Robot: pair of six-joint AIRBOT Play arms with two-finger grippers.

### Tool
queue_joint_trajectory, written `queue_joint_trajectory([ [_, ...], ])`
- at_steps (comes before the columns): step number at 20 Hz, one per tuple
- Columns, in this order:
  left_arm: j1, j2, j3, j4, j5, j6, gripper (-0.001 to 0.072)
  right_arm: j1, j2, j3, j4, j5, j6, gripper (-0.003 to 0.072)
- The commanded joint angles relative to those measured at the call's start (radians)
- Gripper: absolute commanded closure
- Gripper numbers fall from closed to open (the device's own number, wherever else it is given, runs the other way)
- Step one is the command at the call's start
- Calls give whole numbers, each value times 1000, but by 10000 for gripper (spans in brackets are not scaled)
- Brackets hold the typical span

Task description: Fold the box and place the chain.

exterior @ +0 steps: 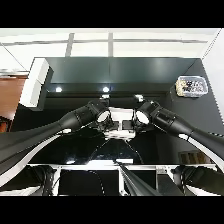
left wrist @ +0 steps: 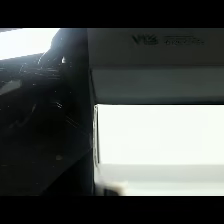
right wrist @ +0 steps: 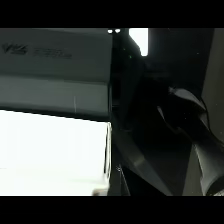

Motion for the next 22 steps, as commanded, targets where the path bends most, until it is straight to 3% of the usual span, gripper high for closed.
queue_joint_trajectory([
  [1, 1, -1, 0, 1, 0, 0, 681, 4, -12, 1, -7, 5, 25, 446],
  [7, 1, -1, 0, 1, 0, 0, 682, 4, -51, -2, 13, -8, 30, 447],
  [8, 1, -1, 0, 1, 0, 0, 682, 4, -53, -2, 11, -15, 29, 639],
  [9, 1, -1, 0, 1, 0, 0, 682, 4, -53, -2, 11, -26, 30, 673],
  [14, 1, -1, 0, 1, 0, 0, 681, 3, -53, -2, 11, -40, 32, 671],
  [16, 1, -1, 0, 1, 0, 0, 682, 3, -52, -2, 11, -39, 32, 576],
  [17, 1, -1, 0, 1, 0, 0, 682, 2, -52, -2, 10, -35, 32, 578],
  [19, 0, -1, 0, 1, 0, 0, 681, 3, -51, -2, 8, -34, 32, 672],
  [22, 0, -1, 0, 1, 0, 0, 682, 2, -49, -2, 8, -39, 32, 672],
])
